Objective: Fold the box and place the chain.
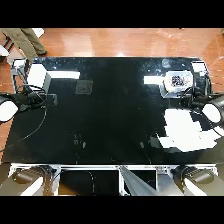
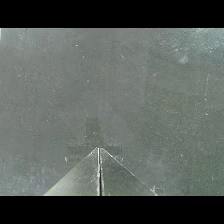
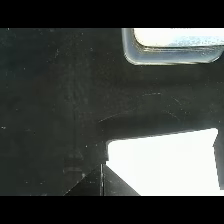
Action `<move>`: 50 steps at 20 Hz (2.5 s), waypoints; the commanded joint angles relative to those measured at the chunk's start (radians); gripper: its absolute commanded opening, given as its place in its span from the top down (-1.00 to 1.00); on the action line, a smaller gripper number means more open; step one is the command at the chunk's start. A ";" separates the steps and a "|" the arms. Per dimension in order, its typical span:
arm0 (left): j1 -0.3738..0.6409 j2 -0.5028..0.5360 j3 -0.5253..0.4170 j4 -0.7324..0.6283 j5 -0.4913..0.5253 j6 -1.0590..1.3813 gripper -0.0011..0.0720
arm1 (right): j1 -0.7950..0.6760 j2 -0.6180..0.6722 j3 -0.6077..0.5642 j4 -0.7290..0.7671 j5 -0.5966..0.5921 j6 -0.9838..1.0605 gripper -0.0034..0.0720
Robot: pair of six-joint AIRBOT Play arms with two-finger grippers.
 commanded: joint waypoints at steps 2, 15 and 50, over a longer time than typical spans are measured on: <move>0.000 0.001 0.000 0.000 0.000 0.000 0.92 | 0.001 0.000 0.000 0.000 0.000 0.000 0.86; 0.000 0.001 0.000 0.000 0.000 0.000 0.92 | 0.002 0.000 0.000 0.010 -0.017 0.001 0.86; -0.002 -0.094 0.000 -0.096 0.072 -0.003 -0.73 | -1.422 -0.774 0.389 0.696 0.507 -0.874 -0.95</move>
